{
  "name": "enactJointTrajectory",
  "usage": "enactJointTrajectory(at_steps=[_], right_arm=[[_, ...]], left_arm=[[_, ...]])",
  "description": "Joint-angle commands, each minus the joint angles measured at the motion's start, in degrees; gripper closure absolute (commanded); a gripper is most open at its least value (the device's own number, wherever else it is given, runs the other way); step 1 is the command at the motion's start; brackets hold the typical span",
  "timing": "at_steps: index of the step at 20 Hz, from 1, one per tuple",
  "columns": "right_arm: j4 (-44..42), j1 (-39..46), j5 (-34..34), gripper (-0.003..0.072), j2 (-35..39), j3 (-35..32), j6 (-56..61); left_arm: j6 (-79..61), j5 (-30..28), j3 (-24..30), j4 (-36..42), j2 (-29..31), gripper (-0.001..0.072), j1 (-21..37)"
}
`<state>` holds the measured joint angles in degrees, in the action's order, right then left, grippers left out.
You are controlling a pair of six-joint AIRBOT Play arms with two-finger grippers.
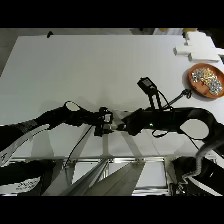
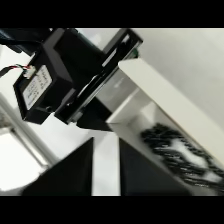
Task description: Fold the box and place the chain.
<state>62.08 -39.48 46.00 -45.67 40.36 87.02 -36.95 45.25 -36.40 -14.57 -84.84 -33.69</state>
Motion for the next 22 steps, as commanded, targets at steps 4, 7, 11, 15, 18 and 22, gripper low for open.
enactJointTrajectory(at_steps=[4,7,11,15,18,22], right_arm=[[16.1,14.2,16.0,0.0657,1.7,5.4,1.7],[23.7,23.7,16.7,0.0675,1.2,5.2,1.6],[25.9,32.8,15.9,0.0675,-4.2,4.0,1.3],[26.3,34.0,12.7,0.0518,-11.8,1.8,1.2],[26.9,34.0,11.5,0.0507,-16.8,1.8,1.2],[27.3,34.0,9.3,0.0449,-21.2,1.8,1.2]], left_arm=[[0.0,0.0,0.0,0.0,0.0,0.0575,0.0],[0.0,0.0,0.0,0.0,0.0,0.0575,0.0],[0.0,0.0,0.0,0.0,0.0,0.0575,0.0],[0.0,0.0,0.0,0.0,0.0,0.0575,0.0],[0.0,0.0,0.0,0.0,0.0,0.0575,0.0],[0.0,0.0,0.0,0.0,0.0,0.0575,0.0]])
